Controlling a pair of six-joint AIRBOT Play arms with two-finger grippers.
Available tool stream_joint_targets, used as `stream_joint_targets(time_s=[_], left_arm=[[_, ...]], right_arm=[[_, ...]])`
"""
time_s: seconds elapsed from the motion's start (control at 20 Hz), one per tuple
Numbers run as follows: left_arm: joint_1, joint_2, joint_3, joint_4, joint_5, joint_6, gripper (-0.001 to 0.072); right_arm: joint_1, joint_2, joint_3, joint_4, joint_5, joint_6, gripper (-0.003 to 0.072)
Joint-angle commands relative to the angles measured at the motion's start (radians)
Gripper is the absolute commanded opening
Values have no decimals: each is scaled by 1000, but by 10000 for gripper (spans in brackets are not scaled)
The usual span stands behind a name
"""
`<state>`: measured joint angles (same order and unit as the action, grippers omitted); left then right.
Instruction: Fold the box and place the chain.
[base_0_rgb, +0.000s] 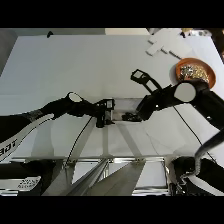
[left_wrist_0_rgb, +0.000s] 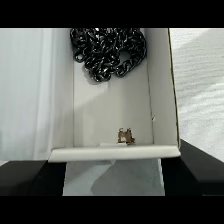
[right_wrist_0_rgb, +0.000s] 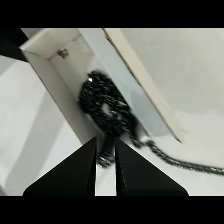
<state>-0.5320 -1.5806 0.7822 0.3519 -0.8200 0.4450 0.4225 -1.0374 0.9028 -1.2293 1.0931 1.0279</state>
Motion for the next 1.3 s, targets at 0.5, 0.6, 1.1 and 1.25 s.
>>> stream_joint_targets(time_s=[0.5,0.6,1.1,1.25], left_arm=[[0,1,1,0,0,0,33],[0,1,1,0,0,0,33],[0,1,1,0,0,0,33],[0,1,1,0,0,0,33]], right_arm=[[-251,-166,-6,-301,-70,319,335],[-251,-220,-6,-304,-78,333,313],[-224,-356,-6,-313,-147,335,288],[-203,-367,-6,-317,-172,337,264]])
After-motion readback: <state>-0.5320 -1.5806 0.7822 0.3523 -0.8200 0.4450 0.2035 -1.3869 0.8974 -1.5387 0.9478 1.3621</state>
